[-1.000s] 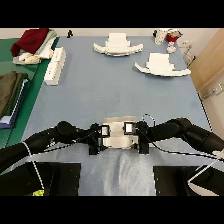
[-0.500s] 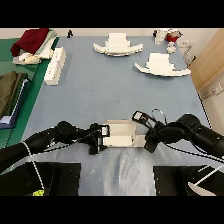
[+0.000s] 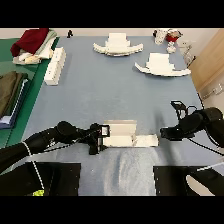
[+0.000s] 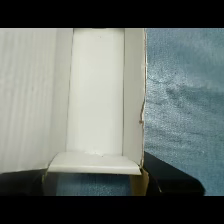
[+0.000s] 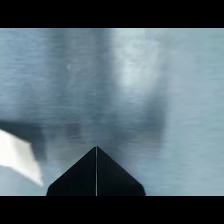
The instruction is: Fold the box.
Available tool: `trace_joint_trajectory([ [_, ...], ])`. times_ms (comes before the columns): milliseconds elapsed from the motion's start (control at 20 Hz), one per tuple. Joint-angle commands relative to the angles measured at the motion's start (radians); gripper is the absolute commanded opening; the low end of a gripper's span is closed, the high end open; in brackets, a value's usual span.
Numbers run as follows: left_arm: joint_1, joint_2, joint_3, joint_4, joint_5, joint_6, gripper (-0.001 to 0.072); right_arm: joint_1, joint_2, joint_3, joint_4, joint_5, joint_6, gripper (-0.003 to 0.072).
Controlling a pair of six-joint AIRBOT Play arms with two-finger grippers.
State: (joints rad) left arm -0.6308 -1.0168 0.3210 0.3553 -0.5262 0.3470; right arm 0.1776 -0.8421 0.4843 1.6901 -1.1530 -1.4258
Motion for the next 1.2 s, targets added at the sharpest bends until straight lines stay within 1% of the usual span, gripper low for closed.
trace_joint_trajectory([
  [0, 0.001, 0.0, 0.001, 0.0, 0.0, 0.0, 0.0512, -0.075, -0.044, -0.02, 0.266, -0.006, -0.105, 0.0001],
  [150, 0.001, 0.0, 0.001, 0.0, 0.0, 0.0, 0.0512, -0.069, -0.078, -0.037, 0.388, -0.012, -0.168, 0.0001],
  [250, 0.001, 0.0, 0.001, 0.0, 0.0, 0.0, 0.0512, -0.069, -0.079, -0.053, 0.439, -0.013, -0.183, 0.0],
  [400, 0.001, 0.0, 0.001, 0.0, 0.0, 0.0, 0.0512, -0.059, -0.079, -0.089, 0.484, -0.014, -0.2, 0.0001],
  [650, 0.001, 0.0, 0.001, 0.0, 0.0, 0.0, 0.0512, 0.056, -0.078, -0.097, 0.527, 0.026, -0.206, 0.0001],
  [800, 0.001, 0.0, 0.001, 0.0, 0.0, 0.0, 0.0512, 0.092, -0.064, -0.071, 0.533, 0.02, -0.206, 0.0001],
  [1000, 0.001, 0.0, 0.001, 0.0, 0.0, 0.0, 0.0512, 0.092, -0.017, -0.001, 0.532, 0.018, -0.206, 0.0004],
  [1050, 0.001, 0.0, 0.001, 0.0, 0.0, 0.0, 0.0512, 0.092, -0.011, 0.008, 0.533, 0.019, -0.206, 0.0041],
  [1150, 0.001, 0.0, 0.001, 0.0, 0.0, 0.0, 0.0512, 0.092, -0.011, 0.015, 0.531, 0.02, -0.207, 0.0407],
])
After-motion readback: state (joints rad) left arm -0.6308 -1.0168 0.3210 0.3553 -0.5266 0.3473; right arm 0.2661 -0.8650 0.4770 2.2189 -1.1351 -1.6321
